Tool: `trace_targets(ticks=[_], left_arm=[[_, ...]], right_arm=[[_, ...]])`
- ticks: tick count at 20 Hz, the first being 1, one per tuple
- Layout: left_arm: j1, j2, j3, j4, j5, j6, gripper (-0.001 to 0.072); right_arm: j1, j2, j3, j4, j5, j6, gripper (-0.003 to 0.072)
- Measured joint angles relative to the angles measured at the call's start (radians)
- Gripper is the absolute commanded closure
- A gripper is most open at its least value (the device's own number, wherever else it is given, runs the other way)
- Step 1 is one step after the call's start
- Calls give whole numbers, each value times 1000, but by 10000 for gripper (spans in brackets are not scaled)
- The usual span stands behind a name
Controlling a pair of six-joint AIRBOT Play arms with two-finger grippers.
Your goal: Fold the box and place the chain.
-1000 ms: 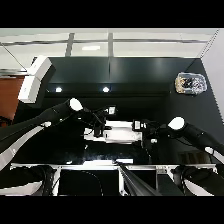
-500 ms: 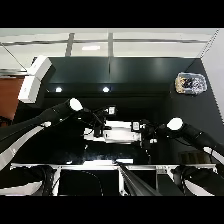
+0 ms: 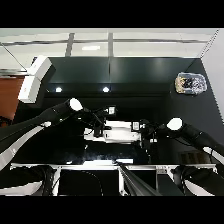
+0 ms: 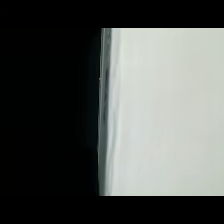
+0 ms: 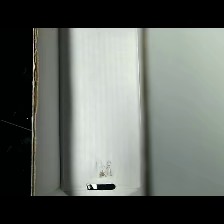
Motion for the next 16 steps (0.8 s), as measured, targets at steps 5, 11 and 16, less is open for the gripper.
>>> trace_targets(ticks=[5, 11, 16], left_arm=[[0, 0, 0, 0, 0, 0, 685], [0, 0, 0, 0, 0, 0, 685], [0, 0, 0, 0, 0, 0, 685]], right_arm=[[-5, 0, 0, -2, 8, 2, 49], [-5, 0, 0, 1, 3, 14, 49], [-5, 0, 0, 2, -6, 21, 49]])
